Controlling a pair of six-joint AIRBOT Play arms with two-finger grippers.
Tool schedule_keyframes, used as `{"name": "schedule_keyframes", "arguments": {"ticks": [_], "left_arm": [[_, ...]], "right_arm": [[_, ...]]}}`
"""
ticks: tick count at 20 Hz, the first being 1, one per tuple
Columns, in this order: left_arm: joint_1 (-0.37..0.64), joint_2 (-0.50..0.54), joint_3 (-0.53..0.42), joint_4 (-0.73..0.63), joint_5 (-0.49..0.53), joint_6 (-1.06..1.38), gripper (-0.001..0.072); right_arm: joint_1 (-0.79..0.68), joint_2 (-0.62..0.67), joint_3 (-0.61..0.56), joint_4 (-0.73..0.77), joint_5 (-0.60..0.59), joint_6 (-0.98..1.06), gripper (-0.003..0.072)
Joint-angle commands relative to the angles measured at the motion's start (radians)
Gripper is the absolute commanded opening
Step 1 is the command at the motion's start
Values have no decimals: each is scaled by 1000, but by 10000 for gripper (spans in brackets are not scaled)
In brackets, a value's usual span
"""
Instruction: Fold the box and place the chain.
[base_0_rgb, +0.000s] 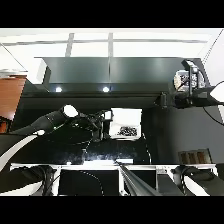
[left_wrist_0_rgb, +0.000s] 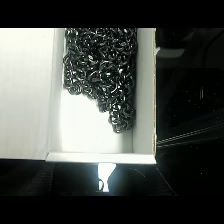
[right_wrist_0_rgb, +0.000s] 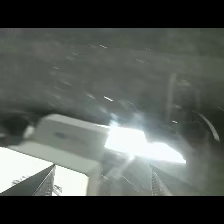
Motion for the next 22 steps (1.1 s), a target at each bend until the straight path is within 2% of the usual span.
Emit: {"name": "schedule_keyframes", "arguments": {"ticks": [1, 3, 6, 10, 13, 16, 18, 22], "left_arm": [[-1, -1, 0, 8, 6, -3, 350], [-1, -1, 0, 8, 6, -3, 351], [-1, -1, 0, 8, 7, -3, 350], [-1, -1, 0, 8, 7, -4, 350], [-1, -1, 0, 8, 7, -4, 350], [-1, -1, 0, 8, 7, -4, 351], [-1, -1, 0, 8, 6, -4, 350], [-1, -1, 0, 8, 7, -4, 351]], "right_arm": [[23, -102, 1, 158, -127, -136, 712], [39, -173, 1, 211, -140, -297, 712], [53, -240, 1, 291, -58, -490, 710], [53, -230, 1, 385, 161, -755, 711], [53, -184, 1, 349, 339, -767, 710], [53, -92, 0, 252, 297, -767, 703], [54, -77, -6, 239, 256, -780, 703], [123, -77, -61, 241, 82, -918, 703]]}}
